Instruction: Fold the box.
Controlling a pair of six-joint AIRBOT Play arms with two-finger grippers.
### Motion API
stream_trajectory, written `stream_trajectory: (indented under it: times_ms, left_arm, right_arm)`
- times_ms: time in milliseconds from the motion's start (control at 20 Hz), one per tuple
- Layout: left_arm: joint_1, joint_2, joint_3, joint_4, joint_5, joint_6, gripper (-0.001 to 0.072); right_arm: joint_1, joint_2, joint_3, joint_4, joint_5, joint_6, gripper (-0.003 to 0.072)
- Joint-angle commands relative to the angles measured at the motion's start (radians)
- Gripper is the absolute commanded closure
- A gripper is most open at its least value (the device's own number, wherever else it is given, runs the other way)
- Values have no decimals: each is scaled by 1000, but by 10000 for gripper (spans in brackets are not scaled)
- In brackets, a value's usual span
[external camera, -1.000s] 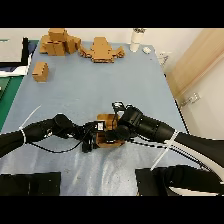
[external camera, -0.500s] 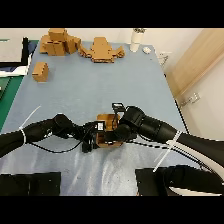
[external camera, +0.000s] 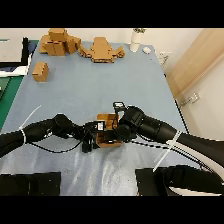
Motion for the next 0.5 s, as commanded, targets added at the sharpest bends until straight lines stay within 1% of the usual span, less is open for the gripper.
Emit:
stream_trajectory:
  times_ms: [0,100,200,300,350,400,450]
  left_arm:
    - [1,0,1,0,1,0,324]
    - [1,0,1,0,1,0,324]
    - [1,0,1,0,1,0,324]
    - [1,0,1,0,1,0,324]
    - [1,0,1,0,0,0,324]
    - [1,0,1,0,0,0,324]
    - [1,0,1,0,1,0,324]
  right_arm:
    - [1,-5,1,-15,13,16,340]
    - [1,-11,1,-16,13,15,349]
    - [1,-26,1,-15,12,15,422]
    - [1,-40,0,-13,11,14,417]
    - [1,-43,0,-13,11,13,408]
    - [1,-43,0,-13,11,13,320]
    - [1,-43,0,-13,11,11,269]
